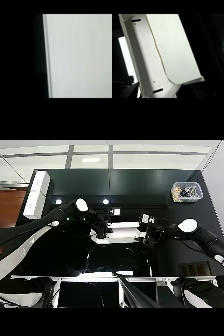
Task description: Fold the box and place the chain.
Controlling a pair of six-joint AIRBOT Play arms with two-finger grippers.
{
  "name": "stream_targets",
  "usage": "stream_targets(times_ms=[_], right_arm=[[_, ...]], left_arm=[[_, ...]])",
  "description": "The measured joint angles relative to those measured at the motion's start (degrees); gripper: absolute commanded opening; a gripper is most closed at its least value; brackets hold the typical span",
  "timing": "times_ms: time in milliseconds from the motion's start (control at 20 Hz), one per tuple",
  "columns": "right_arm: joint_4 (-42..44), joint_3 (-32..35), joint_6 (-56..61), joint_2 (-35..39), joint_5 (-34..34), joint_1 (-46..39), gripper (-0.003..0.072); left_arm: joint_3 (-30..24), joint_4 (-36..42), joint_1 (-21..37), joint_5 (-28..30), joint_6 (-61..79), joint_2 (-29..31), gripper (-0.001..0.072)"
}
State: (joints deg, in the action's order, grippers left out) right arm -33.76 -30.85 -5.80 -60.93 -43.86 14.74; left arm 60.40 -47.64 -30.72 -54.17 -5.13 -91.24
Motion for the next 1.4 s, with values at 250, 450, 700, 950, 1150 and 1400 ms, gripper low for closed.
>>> stream_targets(times_ms=[250,450,700,950,1150,1400], right_arm=[[2.25,1.84,-2.84,-1.22,-0.57,0.37,0.0709],[5.38,2.38,-7.58,-3.37,0.96,1.22,0.0709],[6.64,2.54,-10.21,-4.87,1.66,1.53,0.0709],[7.04,2.54,-11.91,-7.08,1.53,2.36,0.0709],[6.40,2.43,-12.74,-8.26,1.42,2.71,0.0709],[5.25,2.19,-12.85,-8.90,1.53,2.82,0.0709]], left_arm=[[0.00,0.02,0.00,-0.02,0.02,0.28,0.0023],[0.00,0.11,0.00,-0.15,0.02,0.31,0.0023],[0.00,0.24,0.00,0.02,0.00,0.31,0.0023],[0.00,0.26,0.00,0.00,0.02,0.31,0.0024],[0.00,0.31,0.00,0.00,0.02,0.31,0.0023],[0.00,0.33,0.00,0.04,0.00,0.31,0.0023]])
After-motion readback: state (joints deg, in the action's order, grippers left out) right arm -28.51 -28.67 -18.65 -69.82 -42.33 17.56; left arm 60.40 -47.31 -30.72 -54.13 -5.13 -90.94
